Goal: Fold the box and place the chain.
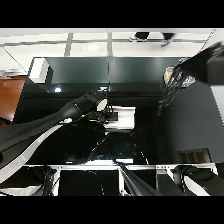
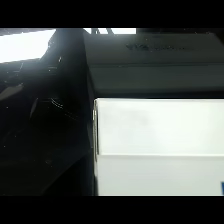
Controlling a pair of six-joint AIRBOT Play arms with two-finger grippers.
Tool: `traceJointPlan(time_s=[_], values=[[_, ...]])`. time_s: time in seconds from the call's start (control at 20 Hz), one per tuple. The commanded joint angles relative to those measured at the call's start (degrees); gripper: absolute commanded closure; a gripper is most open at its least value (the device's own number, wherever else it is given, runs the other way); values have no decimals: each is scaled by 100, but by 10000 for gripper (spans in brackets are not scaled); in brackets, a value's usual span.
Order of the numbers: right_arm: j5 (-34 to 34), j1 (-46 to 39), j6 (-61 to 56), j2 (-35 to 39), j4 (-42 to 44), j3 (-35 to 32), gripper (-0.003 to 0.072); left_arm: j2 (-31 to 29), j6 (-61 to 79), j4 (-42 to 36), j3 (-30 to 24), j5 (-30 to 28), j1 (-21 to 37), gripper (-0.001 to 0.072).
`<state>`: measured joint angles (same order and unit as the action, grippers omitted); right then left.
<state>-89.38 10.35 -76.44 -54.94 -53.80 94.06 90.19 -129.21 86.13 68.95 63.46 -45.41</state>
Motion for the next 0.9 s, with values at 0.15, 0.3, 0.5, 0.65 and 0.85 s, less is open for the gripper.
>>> traceJointPlan(time_s=[0.15, 0.3, 0.5, 0.65, 0.85], values=[[658, 470, 247, 20, 1115, -879, 676, 0, 0, -2, 4, 0, 4, 682], [911, 586, 345, 2, 1215, -1019, 676, 0, 0, -2, 4, 0, 4, 682], [1174, 586, 343, 2, 1244, -1016, 676, 0, 0, -2, 4, 0, 4, 682], [1362, 584, 343, 2, 1360, -1012, 676, 0, 2, -2, 4, 0, 4, 682], [1611, 581, 341, 2, 1668, -984, 676, 0, 0, -2, 4, 0, 4, 682]])
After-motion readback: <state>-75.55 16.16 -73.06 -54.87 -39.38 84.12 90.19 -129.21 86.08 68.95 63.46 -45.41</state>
